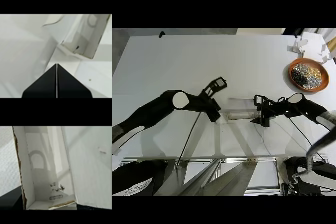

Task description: Fold the box and place the chain.

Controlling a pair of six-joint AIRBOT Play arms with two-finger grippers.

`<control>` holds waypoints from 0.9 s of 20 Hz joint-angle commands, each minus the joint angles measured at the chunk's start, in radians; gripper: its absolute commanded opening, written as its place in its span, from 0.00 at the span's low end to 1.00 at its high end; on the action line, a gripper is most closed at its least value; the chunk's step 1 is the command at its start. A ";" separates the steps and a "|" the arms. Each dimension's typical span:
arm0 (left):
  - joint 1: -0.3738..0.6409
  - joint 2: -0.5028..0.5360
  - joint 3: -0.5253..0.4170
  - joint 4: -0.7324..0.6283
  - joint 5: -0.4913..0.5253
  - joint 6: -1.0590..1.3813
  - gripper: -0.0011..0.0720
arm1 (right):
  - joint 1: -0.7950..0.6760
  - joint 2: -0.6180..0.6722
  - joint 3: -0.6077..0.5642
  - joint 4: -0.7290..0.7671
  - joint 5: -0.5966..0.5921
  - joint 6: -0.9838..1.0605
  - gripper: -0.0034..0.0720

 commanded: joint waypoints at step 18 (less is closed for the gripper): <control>0.043 -0.185 -0.079 -0.146 -0.003 -0.422 0.02 | 0.000 0.000 0.000 0.000 0.000 0.000 0.57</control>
